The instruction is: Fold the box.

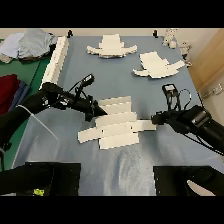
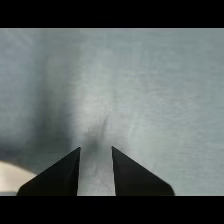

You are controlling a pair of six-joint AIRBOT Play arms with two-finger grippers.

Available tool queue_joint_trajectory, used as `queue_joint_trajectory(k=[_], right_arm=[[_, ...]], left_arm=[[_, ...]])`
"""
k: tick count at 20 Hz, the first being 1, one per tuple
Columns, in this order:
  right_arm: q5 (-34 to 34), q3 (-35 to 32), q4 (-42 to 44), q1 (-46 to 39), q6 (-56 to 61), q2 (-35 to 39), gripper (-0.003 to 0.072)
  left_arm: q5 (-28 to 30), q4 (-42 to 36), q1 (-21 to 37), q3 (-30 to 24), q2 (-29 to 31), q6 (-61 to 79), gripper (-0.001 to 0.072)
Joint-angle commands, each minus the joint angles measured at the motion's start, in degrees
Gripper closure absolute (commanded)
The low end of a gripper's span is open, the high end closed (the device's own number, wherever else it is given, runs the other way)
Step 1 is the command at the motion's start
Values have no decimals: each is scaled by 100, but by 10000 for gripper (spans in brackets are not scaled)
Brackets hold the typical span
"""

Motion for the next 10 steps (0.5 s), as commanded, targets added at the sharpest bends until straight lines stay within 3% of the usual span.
queue_joint_trajectory(k=[1,6,10], right_arm=[[-35,238,-955,-4,1333,-2,374],[-33,247,-1086,-4,2076,-4,384],[-35,247,-1064,-4,2076,-4,384]], left_arm=[[793,20,-496,-332,662,761,700],[2114,-208,-1351,-1432,1056,1322,700],[2824,-1207,-1884,-1976,1064,2157,699]])
